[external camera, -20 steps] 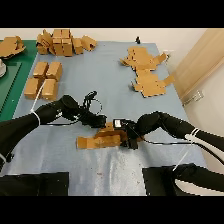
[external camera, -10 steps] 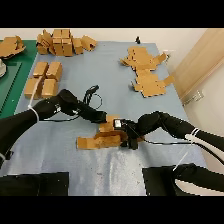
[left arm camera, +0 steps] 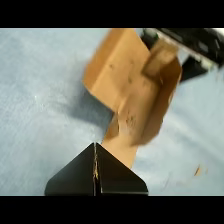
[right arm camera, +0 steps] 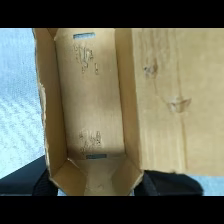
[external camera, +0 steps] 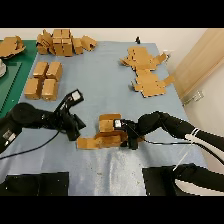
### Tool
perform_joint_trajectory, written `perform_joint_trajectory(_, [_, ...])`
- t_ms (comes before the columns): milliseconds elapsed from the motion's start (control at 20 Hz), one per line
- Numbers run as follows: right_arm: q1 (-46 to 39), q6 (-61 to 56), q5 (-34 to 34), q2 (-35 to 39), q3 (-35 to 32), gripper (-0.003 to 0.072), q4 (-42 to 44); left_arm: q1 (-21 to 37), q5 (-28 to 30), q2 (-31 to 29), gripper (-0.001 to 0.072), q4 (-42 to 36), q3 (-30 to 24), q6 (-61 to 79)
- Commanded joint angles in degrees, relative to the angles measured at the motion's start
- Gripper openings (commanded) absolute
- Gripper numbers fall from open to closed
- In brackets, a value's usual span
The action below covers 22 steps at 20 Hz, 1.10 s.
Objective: Fold the box.
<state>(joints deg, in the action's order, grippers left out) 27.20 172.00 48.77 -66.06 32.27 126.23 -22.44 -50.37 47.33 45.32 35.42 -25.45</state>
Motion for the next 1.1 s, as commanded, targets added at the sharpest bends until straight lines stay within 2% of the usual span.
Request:
perform_joint_trajectory(0, [0.07,0.00,0.00,0.00,-0.04,0.0570,0.00,-2.19,-0.70,-6.95,0.0478,3.63,-7.06,12.76])
perform_joint_trajectory(50, [0.07,0.00,0.00,0.00,-0.04,0.0570,-0.02,-3.45,-0.68,-6.19,0.0660,3.82,-7.41,13.03])
perform_joint_trajectory(250, [0.07,0.00,0.00,0.00,-0.04,0.0570,0.00,-10.12,1.07,0.46,0.0663,4.13,-7.39,14.45])
perform_joint_trajectory(400, [0.07,0.00,-0.02,0.00,-0.04,0.0570,0.00,-14.91,9.22,7.61,0.0666,4.85,-6.99,14.43])
perform_joint_trajectory(450, [0.07,0.00,-0.02,0.00,-0.04,0.0570,0.00,-15.67,10.86,9.68,0.0692,4.83,-6.32,13.73])
perform_joint_trajectory(650, [0.07,0.00,-0.02,0.00,-0.04,0.0570,0.00,-17.62,9.94,14.75,0.0692,4.61,-2.93,13.27])
perform_joint_trajectory(800, [0.07,0.00,-0.02,0.00,-0.04,0.0570,0.00,-17.49,12.20,14.82,0.0692,4.57,-2.49,10.38])
perform_joint_trajectory(1000, [0.07,0.00,-0.02,0.00,-0.04,0.0570,0.00,-17.99,12.39,14.82,0.0686,4.44,-2.49,10.40])
perform_joint_trajectory(1050, [0.07,0.00,-0.02,0.00,-0.04,0.0570,0.00,-18.38,12.48,14.82,0.0515,4.44,-2.49,10.43])
